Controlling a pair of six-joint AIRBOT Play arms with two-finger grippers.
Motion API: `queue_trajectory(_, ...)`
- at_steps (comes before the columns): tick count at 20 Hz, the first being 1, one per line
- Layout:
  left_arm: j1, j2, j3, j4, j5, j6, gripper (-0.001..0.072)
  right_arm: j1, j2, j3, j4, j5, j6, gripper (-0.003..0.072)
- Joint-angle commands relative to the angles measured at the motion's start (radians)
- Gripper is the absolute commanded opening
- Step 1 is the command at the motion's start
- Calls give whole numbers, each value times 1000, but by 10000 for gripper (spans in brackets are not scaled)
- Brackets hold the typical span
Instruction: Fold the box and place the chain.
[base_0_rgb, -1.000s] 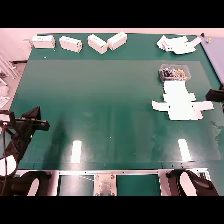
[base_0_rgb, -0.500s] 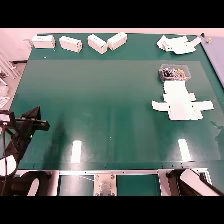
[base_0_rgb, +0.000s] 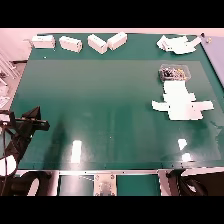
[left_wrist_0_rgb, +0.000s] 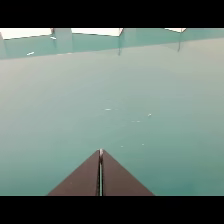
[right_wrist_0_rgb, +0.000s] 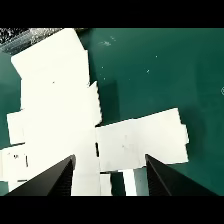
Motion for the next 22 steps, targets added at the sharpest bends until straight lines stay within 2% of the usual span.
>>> queue_trajectory(1,1,0,0,0,0,0,18,9,-166,224,-2,158,44,539)
queue_trajectory(3,1,1,0,0,0,0,18,17,-202,300,-13,157,44,535)
queue_trajectory(7,1,1,0,0,0,0,18,36,-261,388,-135,155,43,514)
queue_trajectory(11,1,1,0,0,0,0,18,56,-302,395,-231,147,-6,513)
queue_trajectory(17,1,1,0,0,0,0,18,96,-340,396,-296,122,-17,512)
queue_trajectory(22,1,1,0,0,0,0,18,119,-355,396,-284,106,-42,512)
